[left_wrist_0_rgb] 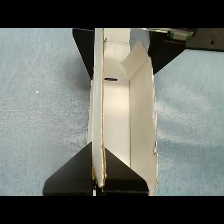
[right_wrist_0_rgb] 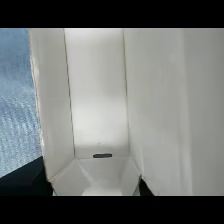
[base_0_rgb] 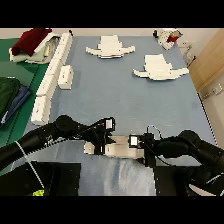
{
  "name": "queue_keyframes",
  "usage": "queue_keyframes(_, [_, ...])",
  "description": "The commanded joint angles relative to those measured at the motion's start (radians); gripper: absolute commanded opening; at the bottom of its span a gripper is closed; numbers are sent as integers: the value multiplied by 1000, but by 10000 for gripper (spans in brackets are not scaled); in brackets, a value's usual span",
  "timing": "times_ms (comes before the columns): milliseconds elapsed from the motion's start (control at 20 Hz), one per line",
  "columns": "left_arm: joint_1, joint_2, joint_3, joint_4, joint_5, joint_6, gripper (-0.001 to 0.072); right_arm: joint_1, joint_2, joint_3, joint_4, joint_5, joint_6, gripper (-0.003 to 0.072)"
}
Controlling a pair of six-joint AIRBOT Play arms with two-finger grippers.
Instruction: Fold the box.
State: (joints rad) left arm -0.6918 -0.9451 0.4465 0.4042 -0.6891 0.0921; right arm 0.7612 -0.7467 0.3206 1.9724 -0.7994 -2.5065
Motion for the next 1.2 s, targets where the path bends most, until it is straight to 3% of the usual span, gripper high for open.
queue_keyframes(0, [0, 1, 0, 0, 0, 0, 14, -52, 0, 0, 56, -18, -94, 714])
queue_keyframes(350, [0, 1, 0, 0, 1, 0, 14, -106, -26, 0, 100, -23, -238, 714])
queue_keyframes(1150, [0, 1, 0, 0, 1, 0, 14, -118, -58, 0, 111, -10, -251, 714])
